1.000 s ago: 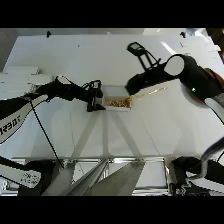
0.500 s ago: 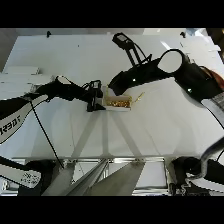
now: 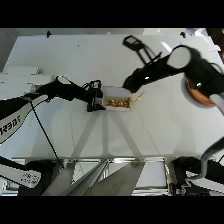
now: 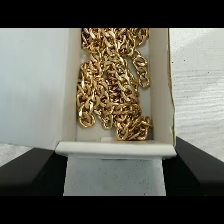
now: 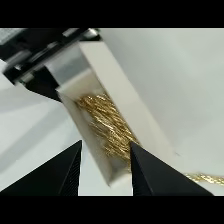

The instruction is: Fold the box and place the chain.

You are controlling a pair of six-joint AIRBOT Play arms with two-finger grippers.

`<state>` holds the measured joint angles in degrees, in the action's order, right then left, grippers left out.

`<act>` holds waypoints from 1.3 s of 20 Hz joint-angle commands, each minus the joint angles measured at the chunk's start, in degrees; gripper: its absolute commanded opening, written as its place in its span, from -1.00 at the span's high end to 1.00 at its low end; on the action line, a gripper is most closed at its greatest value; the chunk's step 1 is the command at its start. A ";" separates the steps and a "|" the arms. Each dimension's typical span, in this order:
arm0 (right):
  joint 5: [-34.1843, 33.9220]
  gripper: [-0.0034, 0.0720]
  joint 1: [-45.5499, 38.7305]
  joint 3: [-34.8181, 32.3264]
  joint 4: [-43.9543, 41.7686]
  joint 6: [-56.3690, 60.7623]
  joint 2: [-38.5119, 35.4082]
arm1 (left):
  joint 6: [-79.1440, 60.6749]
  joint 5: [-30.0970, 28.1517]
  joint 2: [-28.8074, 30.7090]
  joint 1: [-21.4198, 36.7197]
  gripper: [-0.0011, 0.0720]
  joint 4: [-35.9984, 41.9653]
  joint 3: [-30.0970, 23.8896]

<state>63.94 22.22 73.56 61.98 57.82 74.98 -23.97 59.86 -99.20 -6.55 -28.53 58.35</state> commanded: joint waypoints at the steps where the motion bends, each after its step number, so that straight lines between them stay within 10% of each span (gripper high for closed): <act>1: 6.47 0.07 -9.31 -1.42 0.11 -11.93 -1.99 | -0.02 -0.02 0.00 0.02 0.05 0.00 0.00; 12: 2.45 -0.54 -20.55 -16.57 -26.16 -66.42 15.15 | -0.02 0.00 0.00 0.02 0.05 0.00 0.00; 23: -5.01 -0.39 -14.51 -16.55 -29.05 -75.97 19.63 | -0.02 0.00 0.00 0.02 0.05 0.00 0.00; 26: -5.16 0.07 -13.88 -16.55 -28.57 -75.93 19.87 | -0.02 -0.02 0.00 0.02 0.05 0.00 0.00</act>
<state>59.44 7.49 57.04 33.52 -17.08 94.54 -23.97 59.88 -99.20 -6.55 -28.51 58.35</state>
